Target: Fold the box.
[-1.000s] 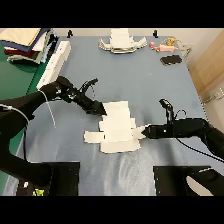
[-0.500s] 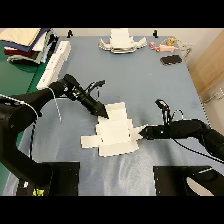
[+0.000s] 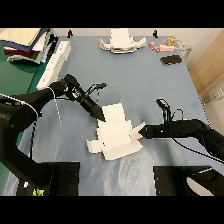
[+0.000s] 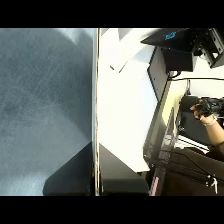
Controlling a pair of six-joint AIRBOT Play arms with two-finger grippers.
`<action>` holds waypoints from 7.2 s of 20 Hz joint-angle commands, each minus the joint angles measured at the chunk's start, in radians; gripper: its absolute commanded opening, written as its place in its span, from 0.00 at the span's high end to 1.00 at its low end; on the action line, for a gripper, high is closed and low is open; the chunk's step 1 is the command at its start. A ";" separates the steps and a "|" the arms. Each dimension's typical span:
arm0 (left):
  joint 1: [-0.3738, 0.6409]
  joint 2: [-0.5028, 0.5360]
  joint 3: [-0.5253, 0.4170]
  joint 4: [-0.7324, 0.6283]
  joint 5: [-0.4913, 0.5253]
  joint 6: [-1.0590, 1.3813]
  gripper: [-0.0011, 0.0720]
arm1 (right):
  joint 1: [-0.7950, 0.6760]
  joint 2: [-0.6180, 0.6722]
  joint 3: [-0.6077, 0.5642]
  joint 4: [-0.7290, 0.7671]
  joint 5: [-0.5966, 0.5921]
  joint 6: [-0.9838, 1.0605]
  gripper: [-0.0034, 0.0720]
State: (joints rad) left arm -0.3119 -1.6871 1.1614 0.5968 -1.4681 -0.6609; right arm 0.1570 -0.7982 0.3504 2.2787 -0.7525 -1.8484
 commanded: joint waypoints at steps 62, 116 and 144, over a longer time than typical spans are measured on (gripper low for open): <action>-0.611 0.686 -0.560 0.444 1.020 0.268 0.97 | -0.002 0.000 0.209 -0.468 0.001 0.393 0.36; -0.609 0.686 -0.529 0.395 0.907 0.181 0.97 | 0.460 0.262 0.170 -0.606 -0.410 0.234 0.95; -0.610 0.685 -0.526 0.394 0.882 0.223 0.97 | 0.678 -0.088 0.106 -0.584 -0.068 -0.128 0.18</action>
State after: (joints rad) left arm -0.9218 -1.0031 0.6350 0.9909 -0.5858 -0.4377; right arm 0.8246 -0.8284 0.4553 1.7081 -0.9081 -2.0136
